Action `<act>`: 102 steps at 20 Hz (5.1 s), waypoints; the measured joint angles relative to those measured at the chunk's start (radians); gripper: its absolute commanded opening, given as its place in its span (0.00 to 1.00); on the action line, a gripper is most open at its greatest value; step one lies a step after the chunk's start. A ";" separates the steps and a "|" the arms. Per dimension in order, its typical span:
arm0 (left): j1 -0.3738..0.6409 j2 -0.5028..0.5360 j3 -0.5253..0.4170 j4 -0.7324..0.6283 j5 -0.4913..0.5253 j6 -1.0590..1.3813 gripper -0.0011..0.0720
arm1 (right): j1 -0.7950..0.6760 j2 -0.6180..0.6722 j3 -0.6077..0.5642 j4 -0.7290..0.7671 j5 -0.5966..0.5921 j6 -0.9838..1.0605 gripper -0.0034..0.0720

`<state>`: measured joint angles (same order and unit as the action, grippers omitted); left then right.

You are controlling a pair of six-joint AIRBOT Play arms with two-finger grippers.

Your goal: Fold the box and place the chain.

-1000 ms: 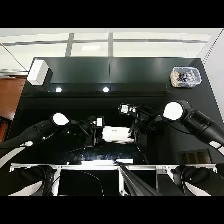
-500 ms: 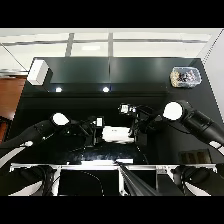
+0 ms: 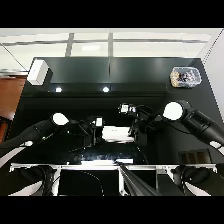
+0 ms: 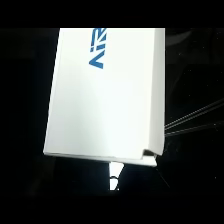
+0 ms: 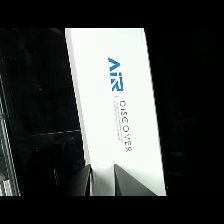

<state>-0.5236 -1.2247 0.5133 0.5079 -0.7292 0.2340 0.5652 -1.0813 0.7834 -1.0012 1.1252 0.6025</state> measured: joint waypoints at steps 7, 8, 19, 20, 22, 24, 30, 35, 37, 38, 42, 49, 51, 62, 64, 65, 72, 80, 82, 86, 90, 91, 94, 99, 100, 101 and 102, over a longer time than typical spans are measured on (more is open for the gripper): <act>0.000 0.000 0.000 0.000 0.001 -0.001 0.65 | -0.002 0.000 0.012 -0.001 -0.004 0.018 0.22; 0.001 0.000 0.000 0.000 0.001 0.000 0.65 | -0.003 0.000 0.014 -0.001 -0.003 0.018 0.22; 0.001 0.000 0.000 0.000 0.001 0.003 0.65 | -0.004 -0.001 0.001 0.002 0.019 0.019 0.22; 0.001 0.000 0.000 0.000 0.001 0.003 0.65 | -0.003 -0.001 -0.001 0.002 0.018 0.019 0.22; 0.001 0.000 0.000 0.000 0.001 0.003 0.65 | -0.003 -0.002 -0.003 0.001 0.011 0.022 0.22; 0.001 0.000 0.000 0.000 0.001 0.002 0.65 | -0.003 -0.002 -0.004 0.000 0.004 0.023 0.22; 0.001 0.000 0.000 0.000 0.000 -0.001 0.65 | -0.004 0.003 -0.002 -0.006 -0.002 0.031 0.22; 0.001 0.000 0.000 -0.001 0.000 -0.002 0.65 | -0.007 0.012 0.007 -0.008 -0.007 0.042 0.33; 0.001 0.000 0.000 -0.001 0.000 -0.002 0.65 | -0.007 0.013 0.008 -0.007 -0.007 0.045 0.35; 0.001 0.000 0.000 0.000 0.000 -0.001 0.64 | -0.008 0.013 0.009 -0.006 -0.008 0.045 0.59; 0.001 0.000 0.000 0.000 0.000 0.000 0.65 | -0.008 0.014 0.009 -0.006 -0.020 0.045 0.63; 0.001 0.000 0.000 0.000 0.000 0.000 0.65 | -0.003 0.014 0.009 -0.042 -0.054 0.050 0.31; 0.001 0.000 0.000 0.000 0.000 0.000 0.65 | 0.000 0.014 0.009 -0.048 -0.059 0.052 0.31; 0.001 0.000 0.000 0.000 0.000 0.002 0.65 | 0.003 0.014 0.008 -0.059 -0.012 0.052 0.31; 0.001 0.000 0.000 0.000 0.000 0.002 0.65 | 0.003 0.013 0.007 -0.059 -0.011 0.053 0.31; 0.001 0.000 0.000 0.000 0.000 0.002 0.65 | 0.003 0.013 0.007 -0.059 -0.011 0.053 0.31; 0.001 0.000 0.000 0.000 0.000 0.001 0.65 | 0.003 0.011 0.007 -0.059 -0.008 0.053 0.31; 0.001 0.000 0.000 0.000 0.000 0.000 0.65 | 0.032 -0.001 -0.024 -0.059 -0.030 0.053 0.45; 0.001 0.000 0.000 0.000 0.000 0.001 0.65 | 0.037 -0.002 -0.032 -0.058 -0.035 0.062 0.47; 0.001 0.000 0.000 0.000 0.000 0.001 0.65 | 0.039 0.007 -0.024 -0.077 -0.034 0.110 0.45; 0.001 0.000 0.000 0.000 0.000 0.001 0.65 | -0.028 0.061 -0.001 -0.073 0.040 0.249 0.11; 0.001 0.000 0.000 0.000 0.000 0.001 0.65 | -0.057 0.071 -0.013 -0.040 0.051 0.293 0.11; 0.001 0.000 0.000 0.000 0.000 0.001 0.65 | -0.119 0.080 -0.113 0.241 -0.009 0.352 0.11; 0.001 0.000 0.000 0.000 0.000 0.001 0.65 | -0.145 -0.011 -0.214 0.552 -0.105 0.351 0.11; 0.001 0.000 0.000 0.000 0.000 0.001 0.65 | -0.147 -0.038 -0.222 0.572 -0.122 0.351 0.11; 0.001 0.000 0.000 0.000 0.000 0.001 0.65 | -0.149 -0.065 -0.228 0.587 -0.137 0.352 0.11; 0.001 0.000 0.000 0.000 0.000 0.001 0.65 | -0.149 -0.090 -0.231 0.603 -0.142 0.352 0.11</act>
<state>-0.5228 -1.2251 0.5133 0.5076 -0.7288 0.2348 0.4160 -1.1709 0.5526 -0.3985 0.9836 0.9546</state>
